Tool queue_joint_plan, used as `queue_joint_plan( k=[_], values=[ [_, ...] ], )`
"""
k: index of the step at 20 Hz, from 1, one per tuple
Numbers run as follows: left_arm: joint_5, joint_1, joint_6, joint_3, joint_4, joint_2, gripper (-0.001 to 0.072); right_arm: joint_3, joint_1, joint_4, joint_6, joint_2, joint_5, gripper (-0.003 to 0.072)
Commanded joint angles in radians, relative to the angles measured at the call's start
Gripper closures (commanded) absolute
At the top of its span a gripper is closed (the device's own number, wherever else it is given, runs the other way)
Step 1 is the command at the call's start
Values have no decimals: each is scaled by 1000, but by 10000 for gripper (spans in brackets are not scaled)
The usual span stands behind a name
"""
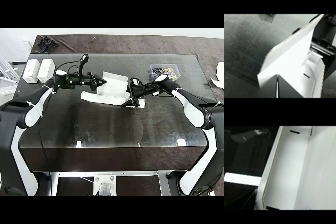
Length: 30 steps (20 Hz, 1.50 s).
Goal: Fold the box and place the chain.
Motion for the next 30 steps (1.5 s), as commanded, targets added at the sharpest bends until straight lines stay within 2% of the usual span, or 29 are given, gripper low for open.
queue_joint_plan(
  k=[1, 11, 24, 27, 30],
  values=[
    [24, 1, -47, 0, 5, -2, 693, 0, 1, 0, 0, 0, -2, 123],
    [74, 1, -123, 0, 13, -10, 693, 0, 1, 0, 0, 0, -2, 122],
    [63, 1, -193, 0, -10, -34, 692, 0, 1, 0, 0, 0, -2, 123],
    [27, 1, -201, 0, -8, -34, 691, 0, 1, 0, 0, 0, -2, 123],
    [12, 1, -271, 0, 48, -34, 691, 0, 1, 0, 0, 0, -3, 123]
  ],
)
